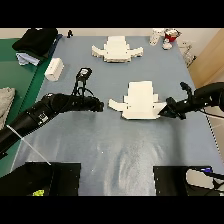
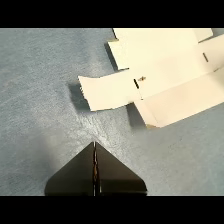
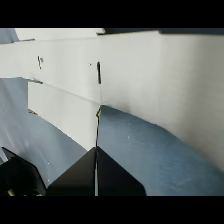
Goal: Fold the box.
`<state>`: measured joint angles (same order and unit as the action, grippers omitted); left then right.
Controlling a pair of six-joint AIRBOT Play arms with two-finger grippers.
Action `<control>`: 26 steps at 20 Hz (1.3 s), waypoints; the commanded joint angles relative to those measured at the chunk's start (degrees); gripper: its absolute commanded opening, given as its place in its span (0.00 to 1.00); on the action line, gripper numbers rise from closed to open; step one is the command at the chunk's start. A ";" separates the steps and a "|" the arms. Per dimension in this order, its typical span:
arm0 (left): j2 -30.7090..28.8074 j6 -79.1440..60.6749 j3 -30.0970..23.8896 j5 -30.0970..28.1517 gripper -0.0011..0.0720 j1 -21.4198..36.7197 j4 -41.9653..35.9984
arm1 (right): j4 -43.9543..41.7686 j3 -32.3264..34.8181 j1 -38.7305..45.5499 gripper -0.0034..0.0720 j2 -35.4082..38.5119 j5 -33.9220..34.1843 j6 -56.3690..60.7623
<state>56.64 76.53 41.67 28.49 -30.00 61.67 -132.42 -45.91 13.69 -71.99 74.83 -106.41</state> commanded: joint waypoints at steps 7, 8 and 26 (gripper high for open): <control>0.00 -0.02 0.00 -0.02 0.03 -0.04 0.02 | 4.70 -1.77 1.92 0.72 4.20 -8.35 5.16; 0.00 -0.02 0.00 -0.02 0.04 -0.04 0.02 | 8.22 -4.35 3.06 0.71 4.15 -9.35 7.74; 0.00 0.02 0.00 3.26 0.04 -0.04 -0.44 | 2.82 -5.66 10.47 0.44 -9.11 -5.66 -1.25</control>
